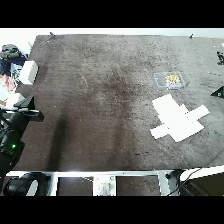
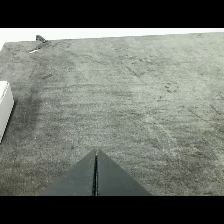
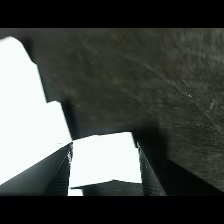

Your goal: Fold the box and place the chain.

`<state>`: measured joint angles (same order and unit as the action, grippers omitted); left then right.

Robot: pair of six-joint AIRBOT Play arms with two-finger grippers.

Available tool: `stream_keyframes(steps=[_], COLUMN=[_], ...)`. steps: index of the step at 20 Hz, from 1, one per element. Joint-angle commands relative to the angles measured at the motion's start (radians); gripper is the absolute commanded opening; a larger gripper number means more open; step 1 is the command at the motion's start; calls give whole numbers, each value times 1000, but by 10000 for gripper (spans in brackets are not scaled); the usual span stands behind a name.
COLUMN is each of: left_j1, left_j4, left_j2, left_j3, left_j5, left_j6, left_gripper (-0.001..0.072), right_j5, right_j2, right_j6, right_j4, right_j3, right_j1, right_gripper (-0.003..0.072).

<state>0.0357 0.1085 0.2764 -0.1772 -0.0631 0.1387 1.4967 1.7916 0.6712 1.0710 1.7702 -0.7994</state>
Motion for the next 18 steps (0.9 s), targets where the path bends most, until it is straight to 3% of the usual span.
stream_keyframes(steps=[1, 5, 12, 18], left_j1=[0, 0, 0, 0], left_j4=[0, 0, 0, 0], left_j2=[-1, -1, -1, -1], left_j3=[0, 0, 1, 0], left_j5=[0, 0, 0, 0], left_j6=[0, 0, 0, 0], left_gripper=[12, 12, 12, 12], right_j5=[86, 119, 150, 291], right_j2=[138, 195, 233, 267], right_j6=[-32, -98, -220, -243], right_j4=[37, 105, 51, 2], right_j3=[105, 105, 103, 90], right_j1=[-2, -2, -2, -2], right_gripper=[460, 460, 463, 462])
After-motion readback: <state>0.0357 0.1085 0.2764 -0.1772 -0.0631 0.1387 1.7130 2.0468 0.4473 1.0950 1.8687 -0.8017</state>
